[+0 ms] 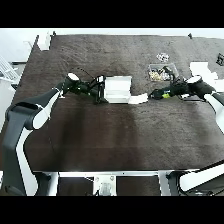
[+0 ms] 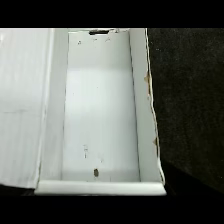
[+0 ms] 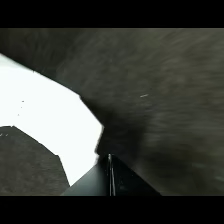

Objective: Fold the box and place the chain.

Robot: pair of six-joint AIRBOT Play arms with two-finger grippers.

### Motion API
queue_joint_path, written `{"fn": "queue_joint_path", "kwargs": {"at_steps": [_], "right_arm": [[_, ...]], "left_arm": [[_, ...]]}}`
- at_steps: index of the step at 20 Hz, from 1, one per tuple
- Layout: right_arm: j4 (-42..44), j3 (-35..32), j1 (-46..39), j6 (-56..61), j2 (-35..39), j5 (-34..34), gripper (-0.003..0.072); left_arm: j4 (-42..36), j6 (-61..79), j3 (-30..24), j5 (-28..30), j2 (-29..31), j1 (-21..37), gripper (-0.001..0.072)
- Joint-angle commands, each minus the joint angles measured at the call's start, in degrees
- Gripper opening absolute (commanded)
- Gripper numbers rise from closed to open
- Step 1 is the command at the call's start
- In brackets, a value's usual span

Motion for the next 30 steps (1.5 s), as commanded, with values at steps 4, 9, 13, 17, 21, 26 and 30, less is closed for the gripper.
{"fn": "queue_joint_path", "kwargs": {"at_steps": [4,9,13,17,21,26,30], "right_arm": [[0.5,0.1,6.1,1.4,-1.8,1.1,0.0009],[2.9,2.5,6.4,3.7,-1.7,1.4,0.0008],[3.7,6.4,6.5,4.3,-1.7,4.9,0.0009],[4.9,7.7,7.5,4.7,-1.7,7.0,0.0260],[5.3,7.8,9.0,4.7,-1.7,6.9,0.0374],[5.3,8.0,9.8,4.7,-1.7,6.9,0.0470],[5.2,8.1,10.6,4.7,-1.7,6.4,0.0578]], "left_arm": [[0.0,0.0,0.0,0.0,0.0,0.0,0.0479],[0.0,0.0,0.0,0.0,0.0,0.0,0.0479],[0.0,0.0,0.0,0.0,0.0,0.0,0.0479],[0.0,0.0,0.0,0.0,0.0,0.0,0.0479],[0.0,0.0,0.0,0.0,0.0,0.0,0.0479],[0.0,0.0,0.0,0.0,0.0,0.0,0.0478],[0.0,0.0,0.0,0.0,0.0,0.0,0.0479]]}}
